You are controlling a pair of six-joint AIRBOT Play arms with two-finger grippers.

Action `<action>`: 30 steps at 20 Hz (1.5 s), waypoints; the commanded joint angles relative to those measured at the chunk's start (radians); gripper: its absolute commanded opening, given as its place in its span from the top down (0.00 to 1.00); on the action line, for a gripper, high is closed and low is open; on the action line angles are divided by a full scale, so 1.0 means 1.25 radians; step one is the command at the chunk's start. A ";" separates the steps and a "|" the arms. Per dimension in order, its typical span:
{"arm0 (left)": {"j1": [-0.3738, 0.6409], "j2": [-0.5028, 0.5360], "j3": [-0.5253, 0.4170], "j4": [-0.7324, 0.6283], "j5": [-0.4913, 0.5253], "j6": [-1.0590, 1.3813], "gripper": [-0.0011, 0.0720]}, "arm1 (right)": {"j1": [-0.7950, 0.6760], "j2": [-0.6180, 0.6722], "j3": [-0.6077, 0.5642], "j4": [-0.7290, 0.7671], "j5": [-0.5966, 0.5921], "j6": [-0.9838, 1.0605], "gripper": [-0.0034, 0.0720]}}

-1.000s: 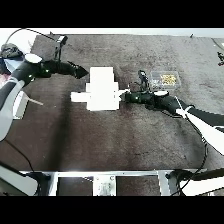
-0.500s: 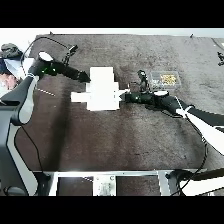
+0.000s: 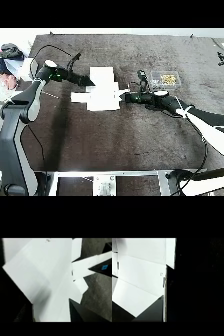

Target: Fold the box and place the chain.

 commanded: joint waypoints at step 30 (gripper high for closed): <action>-0.001 -0.001 0.001 -0.031 -0.138 0.481 0.98 | -0.273 0.027 0.001 -0.009 0.324 0.005 0.36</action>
